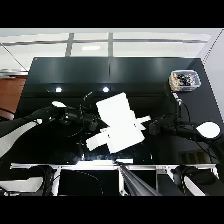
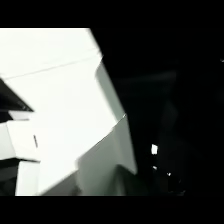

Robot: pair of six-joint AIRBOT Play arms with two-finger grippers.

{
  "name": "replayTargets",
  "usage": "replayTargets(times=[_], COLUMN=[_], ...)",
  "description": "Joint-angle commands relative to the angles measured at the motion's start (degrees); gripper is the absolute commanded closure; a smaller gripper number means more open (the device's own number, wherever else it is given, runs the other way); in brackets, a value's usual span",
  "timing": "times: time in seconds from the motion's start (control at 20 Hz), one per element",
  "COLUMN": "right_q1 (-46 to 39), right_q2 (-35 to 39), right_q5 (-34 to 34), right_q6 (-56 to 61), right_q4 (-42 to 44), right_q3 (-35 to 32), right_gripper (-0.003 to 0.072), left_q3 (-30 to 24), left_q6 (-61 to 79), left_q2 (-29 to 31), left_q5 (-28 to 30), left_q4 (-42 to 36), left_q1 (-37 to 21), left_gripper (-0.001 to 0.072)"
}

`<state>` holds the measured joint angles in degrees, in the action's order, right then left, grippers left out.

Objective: Fold the box and place the chain.

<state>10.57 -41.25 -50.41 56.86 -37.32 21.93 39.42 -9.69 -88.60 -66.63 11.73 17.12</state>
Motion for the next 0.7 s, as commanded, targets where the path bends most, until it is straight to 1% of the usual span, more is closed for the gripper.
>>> replayTargets(times=[0.0, 0.15, 0.2, 0.25, 0.3, 0.4, 0.45, 0.5, 0.6, 0.65], right_q1=[-2.01, -7.89, -9.2, -10.01, -10.32, -10.32, -10.32, -10.21, -8.74, -7.19], right_q2=[0.02, 0.02, 0.02, 0.02, 0.02, 0.0, -0.04, -0.07, -0.59, -1.01], right_q5=[-5.62, -18.01, -20.17, -20.72, -19.45, -14.36, -11.15, -9.64, -10.12, -10.43], right_q6=[1.86, 1.79, 1.29, 0.35, -1.03, -1.53, -1.27, -1.31, -3.76, -7.37], right_q4=[-5.29, -18.82, -22.16, -25.42, -29.31, -34.34, -33.75, -31.06, -25.64, -23.74], right_q3=[2.01, 10.25, 12.59, 14.34, 15.34, 15.56, 15.5, 15.43, 15.39, 14.93], right_gripper=[-0.0012, -0.0011, -0.0011, -0.0011, -0.0011, -0.0009, -0.0008, -0.0009, -0.0013, -0.0019], left_q3=[2.32, 4.55, 5.11, 5.18, 5.03, 4.24, 4.2, 4.2, 4.17, 4.17], left_q6=[2.71, 3.17, 4.57, 5.92, 6.86, 10.84, 12.26, 12.33, 12.31, 12.31], left_q2=[-1.31, 0.02, 1.05, 2.91, 4.98, 8.41, 8.76, 8.66, 8.33, 8.17], left_q5=[-4.59, -4.13, -3.74, -1.84, 1.4, 11.37, 15.3, 17.07, 16.9, 16.26], left_q4=[2.4, 8.24, 10.47, 12.7, 14.95, 20.06, 21.57, 20.96, 19.8, 20.22], left_q1=[-0.59, -0.59, -0.02, 1.07, 2.71, 6.93, 8.17, 8.31, 8.22, 8.24], left_gripper=[0.0683, 0.0687, 0.0688, 0.0689, 0.0689, 0.0685, 0.0684, 0.0684, 0.0684, 0.0684])
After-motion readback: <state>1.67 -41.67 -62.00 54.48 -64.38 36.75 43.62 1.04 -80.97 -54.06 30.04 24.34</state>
